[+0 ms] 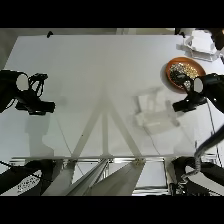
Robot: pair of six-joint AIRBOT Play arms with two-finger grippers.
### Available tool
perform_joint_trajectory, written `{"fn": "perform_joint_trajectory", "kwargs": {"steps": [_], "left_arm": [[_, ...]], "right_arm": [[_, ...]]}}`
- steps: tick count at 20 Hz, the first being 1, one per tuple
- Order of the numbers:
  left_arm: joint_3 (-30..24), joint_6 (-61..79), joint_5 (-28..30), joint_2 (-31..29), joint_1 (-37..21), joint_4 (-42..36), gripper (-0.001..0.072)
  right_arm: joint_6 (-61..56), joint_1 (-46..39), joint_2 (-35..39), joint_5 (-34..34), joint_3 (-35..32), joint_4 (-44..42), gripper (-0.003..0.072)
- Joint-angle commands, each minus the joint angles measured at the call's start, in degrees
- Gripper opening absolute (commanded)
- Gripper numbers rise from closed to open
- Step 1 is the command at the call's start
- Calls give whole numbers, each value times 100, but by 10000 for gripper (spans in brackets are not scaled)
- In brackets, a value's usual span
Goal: Fold the box and place the chain.
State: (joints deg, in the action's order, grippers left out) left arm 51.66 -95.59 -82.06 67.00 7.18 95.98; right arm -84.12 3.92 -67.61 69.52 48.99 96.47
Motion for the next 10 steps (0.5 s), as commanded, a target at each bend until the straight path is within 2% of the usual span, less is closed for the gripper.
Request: {"fn": "perform_joint_trajectory", "kwargs": {"steps": [1,5,10], "left_arm": [[-2,2,0,-4,-4,2,12],[-2,2,0,-4,-4,2,12],[-2,2,2,-4,-4,0,12]], "right_arm": [[50,667,726,-1049,-9,-1895,6],[-516,1742,1174,-1853,-319,-1943,6],[-2098,3069,1224,-3589,-1482,-1663,6]]}}
